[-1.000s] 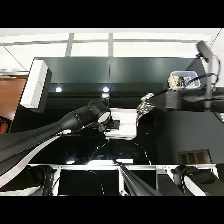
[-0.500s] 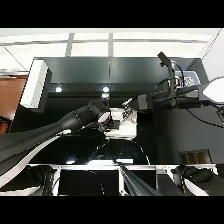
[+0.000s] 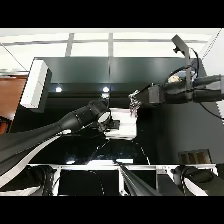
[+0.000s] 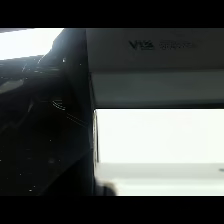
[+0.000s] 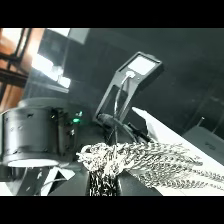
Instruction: Fold the box and place the chain.
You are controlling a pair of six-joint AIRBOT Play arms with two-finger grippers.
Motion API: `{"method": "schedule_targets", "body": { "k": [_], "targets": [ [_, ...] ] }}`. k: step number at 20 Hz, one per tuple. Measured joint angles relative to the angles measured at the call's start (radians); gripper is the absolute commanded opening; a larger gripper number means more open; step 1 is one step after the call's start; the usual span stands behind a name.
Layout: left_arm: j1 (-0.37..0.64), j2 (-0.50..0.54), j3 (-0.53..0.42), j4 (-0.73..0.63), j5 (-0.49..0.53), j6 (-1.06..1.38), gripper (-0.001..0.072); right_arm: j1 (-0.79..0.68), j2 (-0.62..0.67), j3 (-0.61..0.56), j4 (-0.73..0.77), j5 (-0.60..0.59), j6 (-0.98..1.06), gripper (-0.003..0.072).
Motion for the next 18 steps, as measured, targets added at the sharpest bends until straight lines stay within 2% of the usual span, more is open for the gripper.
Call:
{"method": "schedule_targets", "body": {
  "k": [10, 15, 18],
  "targets": [
    [0.0, 0.0, 0.0, 0.0, 0.0, 0.0, 0.0024, -0.006, 0.006, 0.055, -0.005, 0.148, 0.0, 0.0013],
    [0.0, 0.0, 0.0, 0.0, 0.0, 0.0, 0.0024, -0.005, 0.006, 0.046, -0.006, 0.157, -0.001, 0.0013],
    [0.0, 0.0, 0.0, 0.0, 0.0, 0.0, 0.0024, -0.005, 0.006, -0.005, -0.008, 0.138, -0.001, 0.0013]
  ]
}}
